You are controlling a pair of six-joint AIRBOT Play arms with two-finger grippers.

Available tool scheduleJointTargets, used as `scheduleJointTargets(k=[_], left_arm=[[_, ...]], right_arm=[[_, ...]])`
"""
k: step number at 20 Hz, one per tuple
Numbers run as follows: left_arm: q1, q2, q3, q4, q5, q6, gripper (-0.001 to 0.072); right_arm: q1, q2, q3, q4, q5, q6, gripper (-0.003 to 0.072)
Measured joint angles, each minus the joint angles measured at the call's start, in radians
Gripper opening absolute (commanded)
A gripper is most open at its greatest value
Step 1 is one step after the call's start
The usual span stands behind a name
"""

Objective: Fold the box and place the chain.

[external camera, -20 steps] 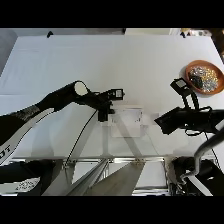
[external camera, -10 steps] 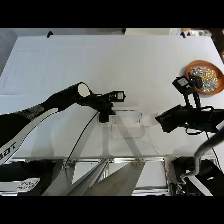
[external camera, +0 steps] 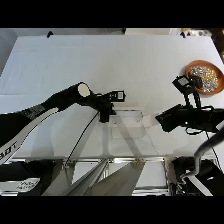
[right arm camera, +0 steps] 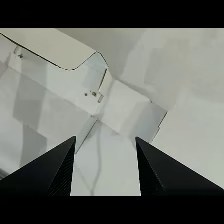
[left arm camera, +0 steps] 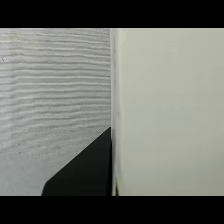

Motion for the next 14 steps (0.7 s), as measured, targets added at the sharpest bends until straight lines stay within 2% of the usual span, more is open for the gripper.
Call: scheduleJointTargets(k=[14], left_arm=[[-0.03, 0.027, -0.001, 0.086, 0.008, -0.116, 0.0005]], right_arm=[[0.0, 0.0, 0.0, 0.0, -0.024, -0.003, 0.0411]])
